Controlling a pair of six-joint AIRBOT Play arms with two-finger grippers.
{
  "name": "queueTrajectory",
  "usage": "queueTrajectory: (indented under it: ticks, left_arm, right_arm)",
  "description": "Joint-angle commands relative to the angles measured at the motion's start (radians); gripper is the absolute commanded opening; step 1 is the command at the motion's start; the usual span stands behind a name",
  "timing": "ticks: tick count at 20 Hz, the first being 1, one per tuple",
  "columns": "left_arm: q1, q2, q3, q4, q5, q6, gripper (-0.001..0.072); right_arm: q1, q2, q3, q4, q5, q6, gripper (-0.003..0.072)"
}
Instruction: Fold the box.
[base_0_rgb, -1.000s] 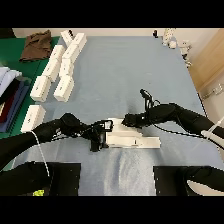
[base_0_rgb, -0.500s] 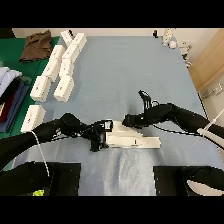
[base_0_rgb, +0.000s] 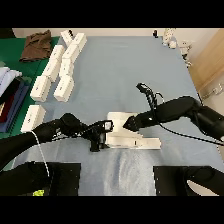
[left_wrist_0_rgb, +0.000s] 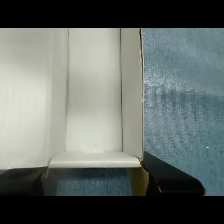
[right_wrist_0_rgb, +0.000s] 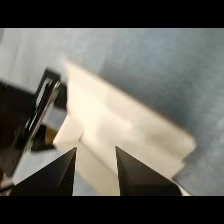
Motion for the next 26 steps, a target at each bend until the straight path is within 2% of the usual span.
queueTrajectory:
  ticks: [1, 3, 6, 7, 9, 10, 12, 13, 14, 22, 24, 26]
  left_arm:
    - [0.0, 0.0, 0.0, -0.001, 0.002, -0.002, 0.0458]
    - [0.0, 0.0, 0.0, -0.001, 0.002, -0.002, 0.0458]
    - [0.0, -0.001, 0.0, -0.001, 0.002, -0.002, 0.0458]
    - [0.0, 0.0, 0.0, -0.001, 0.002, -0.002, 0.0458]
    - [0.0, 0.0, 0.0, -0.001, 0.002, -0.002, 0.0458]
    - [0.0, 0.0, 0.0, -0.001, 0.002, -0.001, 0.0458]
    - [0.0, 0.0, 0.0, -0.001, 0.002, -0.002, 0.0458]
    - [0.0, 0.0, 0.0, -0.001, 0.002, -0.002, 0.0458]
    - [0.0, 0.0, 0.0, -0.001, 0.002, -0.002, 0.0457]
    - [0.0, 0.0, 0.0, -0.001, 0.002, -0.001, 0.0458]
    - [0.0, -0.001, 0.0, -0.001, 0.002, -0.002, 0.0458]
    - [0.0, -0.001, 0.0, -0.001, 0.002, -0.002, 0.0458]
  right_arm:
    - [0.001, 0.154, 0.006, -0.109, -0.245, -0.156, 0.0365]
    - [0.001, 0.22, -0.016, -0.163, -0.306, -0.217, 0.0367]
    - [0.001, 0.274, -0.101, -0.23, -0.325, -0.326, 0.055]
    - [0.001, 0.28, -0.133, -0.246, -0.318, -0.373, 0.0561]
    - [0.001, 0.279, -0.196, -0.311, -0.242, -0.476, 0.0567]
    - [0.001, 0.278, -0.222, -0.34, -0.185, -0.533, 0.0592]
    - [0.001, 0.266, -0.261, -0.364, -0.065, -0.662, 0.0595]
    - [0.001, 0.253, -0.269, -0.358, -0.018, -0.713, 0.0678]
    - [0.001, 0.235, -0.271, -0.34, 0.01, -0.752, 0.0712]
    - [0.001, 0.113, -0.271, -0.214, 0.122, -0.951, 0.0702]
    - [0.001, 0.099, -0.271, -0.197, 0.122, -0.958, 0.0622]
    - [0.001, 0.093, -0.271, -0.19, 0.122, -0.957, 0.0457]
